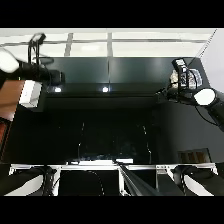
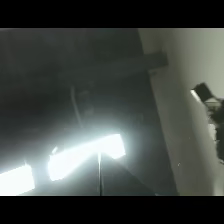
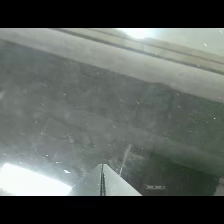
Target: Fold the box and place the chain.
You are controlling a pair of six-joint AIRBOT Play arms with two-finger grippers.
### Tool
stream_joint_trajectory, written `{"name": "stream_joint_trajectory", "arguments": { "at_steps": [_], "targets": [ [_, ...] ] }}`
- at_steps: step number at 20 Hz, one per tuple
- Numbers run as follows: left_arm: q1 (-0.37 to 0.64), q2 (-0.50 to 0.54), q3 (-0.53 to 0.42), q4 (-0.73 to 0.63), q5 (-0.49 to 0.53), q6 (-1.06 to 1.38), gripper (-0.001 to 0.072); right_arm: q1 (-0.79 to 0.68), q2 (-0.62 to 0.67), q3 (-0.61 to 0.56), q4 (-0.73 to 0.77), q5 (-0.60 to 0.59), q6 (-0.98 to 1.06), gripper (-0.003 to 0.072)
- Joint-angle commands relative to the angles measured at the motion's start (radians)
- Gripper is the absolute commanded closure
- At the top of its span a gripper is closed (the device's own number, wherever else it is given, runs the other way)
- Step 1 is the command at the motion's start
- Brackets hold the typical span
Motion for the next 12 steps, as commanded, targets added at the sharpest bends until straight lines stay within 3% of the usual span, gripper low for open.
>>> {"name": "stream_joint_trajectory", "arguments": {
  "at_steps": [1, 5, 12],
  "targets": [
    [-0.039, 0.187, -0.267, 0.005, 0.189, -0.021, 0.0683, 0.001, -0.003, -0.008, -0.026, -0.011, 0.000, 0.0668],
    [0.004, 0.319, -0.394, 0.032, 0.188, -0.054, 0.0682, 0.001, -0.003, -0.008, -0.026, -0.011, 0.000, 0.0668],
    [0.033, 0.328, -0.398, 0.031, 0.187, -0.054, 0.0681, 0.001, -0.003, -0.007, -0.026, -0.011, 0.000, 0.0668]
  ]
}}
